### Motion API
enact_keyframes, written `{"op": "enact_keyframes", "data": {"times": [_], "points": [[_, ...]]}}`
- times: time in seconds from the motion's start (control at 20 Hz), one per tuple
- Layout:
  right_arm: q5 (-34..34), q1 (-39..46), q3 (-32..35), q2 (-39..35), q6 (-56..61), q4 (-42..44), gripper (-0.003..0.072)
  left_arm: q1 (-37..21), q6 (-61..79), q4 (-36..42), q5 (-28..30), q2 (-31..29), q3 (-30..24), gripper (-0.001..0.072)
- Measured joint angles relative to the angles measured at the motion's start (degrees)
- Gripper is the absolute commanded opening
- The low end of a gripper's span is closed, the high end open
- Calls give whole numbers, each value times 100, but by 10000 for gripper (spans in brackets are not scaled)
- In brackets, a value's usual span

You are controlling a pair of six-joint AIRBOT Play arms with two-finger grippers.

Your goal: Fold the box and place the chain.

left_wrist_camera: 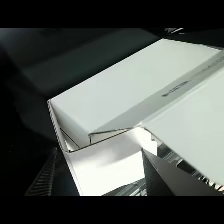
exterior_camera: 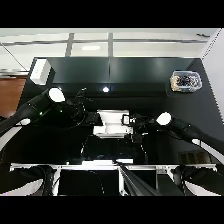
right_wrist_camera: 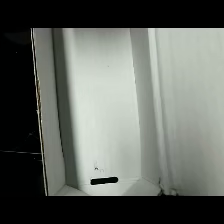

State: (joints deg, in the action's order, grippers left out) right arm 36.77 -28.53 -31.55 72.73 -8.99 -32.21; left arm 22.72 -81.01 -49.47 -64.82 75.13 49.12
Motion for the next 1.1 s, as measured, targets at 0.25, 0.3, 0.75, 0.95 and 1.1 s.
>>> {"op": "enact_keyframes", "data": {"times": [0.25, 0.3, 0.75, 0.95, 1.1], "points": [[0, 0, -2, 0, 0, 0, 179, 142, -236, -74, 125, 0, 11, 604], [0, 0, 0, 0, 0, 0, 179, 203, -262, -90, 136, 0, 11, 605], [0, -2, 0, 2, 0, 0, 180, 601, -737, -369, 297, 0, 81, 604], [0, 0, 0, 2, 0, 0, 179, 817, -1143, -828, 334, 0, 197, 604], [0, 0, 0, 0, -2, 0, 179, 1008, -1491, -1169, 396, 0, 251, 604]]}}
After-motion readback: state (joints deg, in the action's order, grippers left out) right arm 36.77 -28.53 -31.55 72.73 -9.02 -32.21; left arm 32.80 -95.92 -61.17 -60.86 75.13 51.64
